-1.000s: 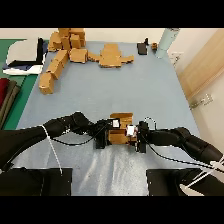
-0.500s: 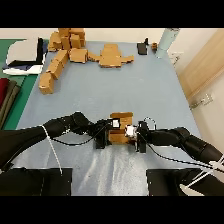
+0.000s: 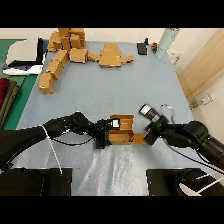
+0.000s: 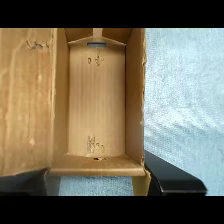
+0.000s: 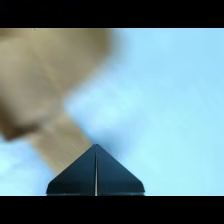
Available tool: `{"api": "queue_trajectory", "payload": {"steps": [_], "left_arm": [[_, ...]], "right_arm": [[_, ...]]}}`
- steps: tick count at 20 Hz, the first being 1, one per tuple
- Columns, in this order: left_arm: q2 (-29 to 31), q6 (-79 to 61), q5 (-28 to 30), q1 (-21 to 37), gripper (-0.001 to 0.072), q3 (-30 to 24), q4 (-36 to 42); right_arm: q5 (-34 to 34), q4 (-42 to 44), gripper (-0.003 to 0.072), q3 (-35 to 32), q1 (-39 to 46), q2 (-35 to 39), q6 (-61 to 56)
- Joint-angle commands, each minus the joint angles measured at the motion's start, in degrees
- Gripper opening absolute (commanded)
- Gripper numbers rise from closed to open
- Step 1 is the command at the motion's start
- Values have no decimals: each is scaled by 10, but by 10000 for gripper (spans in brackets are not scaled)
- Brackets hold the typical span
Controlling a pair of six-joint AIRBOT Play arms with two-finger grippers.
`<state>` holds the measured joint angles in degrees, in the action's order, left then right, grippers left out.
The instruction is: Fold the box.
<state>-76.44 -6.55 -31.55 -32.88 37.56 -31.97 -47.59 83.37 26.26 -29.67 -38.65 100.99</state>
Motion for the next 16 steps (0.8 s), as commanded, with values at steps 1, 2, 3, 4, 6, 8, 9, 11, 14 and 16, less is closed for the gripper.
{"api": "queue_trajectory", "payload": {"steps": [1,2,3,4,6,8,9,11,14,16], "left_arm": [[0,0,0,0,464,0,0],[0,0,0,0,463,0,0],[0,0,0,0,463,0,0],[0,0,0,0,463,0,0],[0,0,0,0,463,0,0],[0,0,0,0,463,0,0],[0,0,0,0,464,0,0],[0,0,0,0,463,0,0],[0,0,0,0,464,0,0],[0,0,0,0,463,0,0]], "right_arm": [[-110,-120,4,7,70,5,-301],[-109,-68,4,5,101,-8,-300],[-102,-9,4,4,132,-25,-283],[-91,59,4,4,157,-47,-239],[-74,172,4,4,184,-87,-154],[-74,245,4,4,186,-122,-104],[-76,271,4,4,185,-137,-87],[-79,316,4,4,185,-146,-60],[-87,344,4,4,185,-136,-43],[-92,345,4,4,185,-138,-38]]}}
